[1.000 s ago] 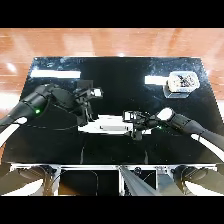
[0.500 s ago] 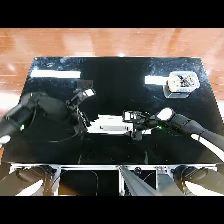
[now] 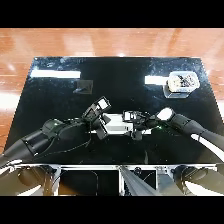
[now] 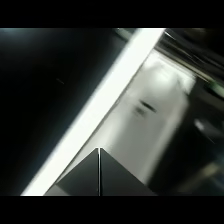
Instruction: Fold the box and place the chain.
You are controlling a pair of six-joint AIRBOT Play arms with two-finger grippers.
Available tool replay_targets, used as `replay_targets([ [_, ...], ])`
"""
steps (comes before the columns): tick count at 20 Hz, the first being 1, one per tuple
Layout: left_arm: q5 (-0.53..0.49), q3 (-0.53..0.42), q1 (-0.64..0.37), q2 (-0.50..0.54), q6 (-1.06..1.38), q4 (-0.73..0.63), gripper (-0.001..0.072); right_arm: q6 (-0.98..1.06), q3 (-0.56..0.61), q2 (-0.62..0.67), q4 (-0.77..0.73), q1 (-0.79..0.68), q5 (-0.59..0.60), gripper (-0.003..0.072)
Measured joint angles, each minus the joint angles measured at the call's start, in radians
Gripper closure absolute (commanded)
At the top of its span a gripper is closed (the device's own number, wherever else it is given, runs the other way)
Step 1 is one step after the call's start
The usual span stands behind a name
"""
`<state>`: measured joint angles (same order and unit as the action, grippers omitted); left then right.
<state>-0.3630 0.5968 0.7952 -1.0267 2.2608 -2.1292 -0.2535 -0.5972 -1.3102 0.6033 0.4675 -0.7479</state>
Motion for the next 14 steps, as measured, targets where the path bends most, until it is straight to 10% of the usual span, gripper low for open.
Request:
replay_targets([
  [14,0.299,-0.006,0.008,-0.179,-0.034,-0.002,0.0692,0.000,0.001,0.000,0.000,0.000,0.002,0.0106],
])
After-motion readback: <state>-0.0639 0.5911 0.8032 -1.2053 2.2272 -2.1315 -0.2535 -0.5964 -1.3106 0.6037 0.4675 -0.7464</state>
